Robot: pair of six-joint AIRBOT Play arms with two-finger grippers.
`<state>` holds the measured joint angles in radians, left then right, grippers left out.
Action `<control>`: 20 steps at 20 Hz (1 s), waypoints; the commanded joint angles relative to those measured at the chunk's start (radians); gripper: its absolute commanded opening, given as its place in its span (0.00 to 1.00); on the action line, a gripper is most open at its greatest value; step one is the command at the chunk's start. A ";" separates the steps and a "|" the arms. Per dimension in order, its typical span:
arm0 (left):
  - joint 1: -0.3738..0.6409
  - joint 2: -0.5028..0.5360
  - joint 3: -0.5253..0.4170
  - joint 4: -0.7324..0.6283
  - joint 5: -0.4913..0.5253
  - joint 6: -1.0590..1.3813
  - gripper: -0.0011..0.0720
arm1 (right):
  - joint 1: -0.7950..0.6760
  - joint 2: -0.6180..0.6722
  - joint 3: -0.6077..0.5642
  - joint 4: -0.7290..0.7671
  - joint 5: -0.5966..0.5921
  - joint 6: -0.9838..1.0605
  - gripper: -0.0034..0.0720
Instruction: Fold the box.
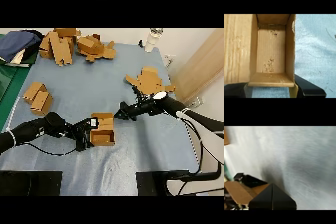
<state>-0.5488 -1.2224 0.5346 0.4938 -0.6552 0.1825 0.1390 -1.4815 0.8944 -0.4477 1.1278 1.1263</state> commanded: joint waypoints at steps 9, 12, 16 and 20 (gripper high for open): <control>0.000 0.001 0.000 0.000 0.000 0.000 0.33 | 0.079 -0.111 -0.033 0.254 0.246 -0.795 0.05; 0.000 0.001 0.000 0.000 -0.008 0.000 0.33 | 0.125 -0.035 -0.090 0.264 0.168 -0.875 0.05; 0.000 0.001 0.000 0.000 -0.011 0.000 0.33 | 0.204 0.128 -0.186 0.264 0.034 -1.017 0.05; 0.000 0.001 0.000 0.000 -0.010 0.000 0.33 | 0.311 0.280 -0.261 0.239 -0.245 -1.088 0.18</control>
<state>-0.5488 -1.2224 0.5346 0.4934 -0.6628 0.1829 0.3801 -1.2987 0.6838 -0.1883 1.0870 0.1181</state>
